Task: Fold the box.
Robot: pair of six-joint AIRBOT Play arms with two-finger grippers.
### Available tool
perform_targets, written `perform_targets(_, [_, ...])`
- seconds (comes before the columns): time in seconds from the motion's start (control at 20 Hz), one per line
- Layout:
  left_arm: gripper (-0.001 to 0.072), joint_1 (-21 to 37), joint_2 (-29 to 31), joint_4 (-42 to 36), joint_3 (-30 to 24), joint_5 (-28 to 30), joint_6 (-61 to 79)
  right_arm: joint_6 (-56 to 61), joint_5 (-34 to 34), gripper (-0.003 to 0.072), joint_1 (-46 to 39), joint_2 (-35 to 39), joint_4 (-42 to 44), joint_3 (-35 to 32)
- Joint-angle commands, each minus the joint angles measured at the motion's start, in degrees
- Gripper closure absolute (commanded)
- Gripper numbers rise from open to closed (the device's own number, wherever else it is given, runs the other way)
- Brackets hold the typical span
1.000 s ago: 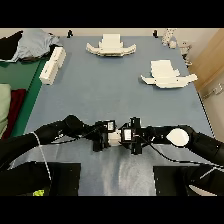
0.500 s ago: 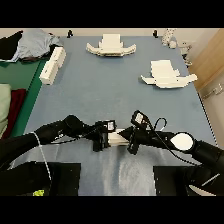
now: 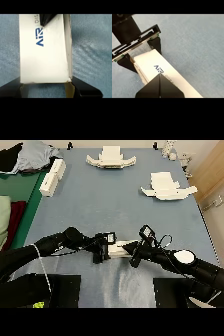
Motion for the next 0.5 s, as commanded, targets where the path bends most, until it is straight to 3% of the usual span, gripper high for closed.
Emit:
perform_targets(0.0, [0.0106,-0.02,-0.04,0.00,0.00,0.00,0.00,-1.62,0.35,0.0680,0.00,0.00,2.38,-1.44])
perform_targets(0.45, [0.0105,-0.02,-0.04,0.00,0.00,0.00,0.00,-2.05,0.83,0.0680,-0.02,-1.18,3.19,-2.51])
